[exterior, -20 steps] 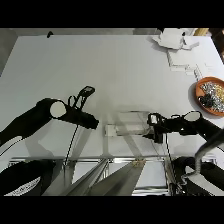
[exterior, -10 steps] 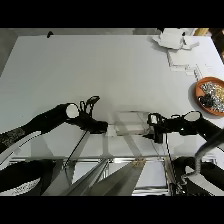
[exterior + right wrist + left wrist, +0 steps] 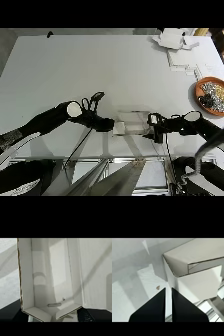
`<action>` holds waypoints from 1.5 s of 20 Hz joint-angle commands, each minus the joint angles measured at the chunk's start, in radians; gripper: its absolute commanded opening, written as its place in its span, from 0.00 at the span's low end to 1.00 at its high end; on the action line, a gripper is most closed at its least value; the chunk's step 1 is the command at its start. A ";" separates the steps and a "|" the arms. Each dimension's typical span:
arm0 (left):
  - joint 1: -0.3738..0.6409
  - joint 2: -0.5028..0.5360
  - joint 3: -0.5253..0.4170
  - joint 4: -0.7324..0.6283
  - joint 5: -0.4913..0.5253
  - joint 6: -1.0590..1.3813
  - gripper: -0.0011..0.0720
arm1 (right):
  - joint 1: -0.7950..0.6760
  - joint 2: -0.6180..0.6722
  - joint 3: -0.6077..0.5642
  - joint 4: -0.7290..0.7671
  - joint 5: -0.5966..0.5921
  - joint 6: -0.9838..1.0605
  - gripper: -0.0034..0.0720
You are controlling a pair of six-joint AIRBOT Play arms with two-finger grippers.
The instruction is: Fold the box and place the chain.
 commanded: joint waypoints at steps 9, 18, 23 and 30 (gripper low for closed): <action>-0.057 0.026 0.014 -0.006 0.015 0.003 0.34 | 0.000 0.000 0.000 0.000 0.000 0.000 0.72; -0.096 -0.026 0.114 0.131 -0.009 -0.143 0.34 | 0.000 0.000 0.000 0.000 0.000 0.000 0.72; -0.160 -0.097 0.232 0.307 -0.113 -0.323 0.34 | 0.000 0.000 0.000 0.000 0.000 0.000 0.72; -0.240 -0.246 0.445 0.505 -0.283 -0.540 0.33 | 0.000 0.000 0.000 0.000 0.000 0.000 0.72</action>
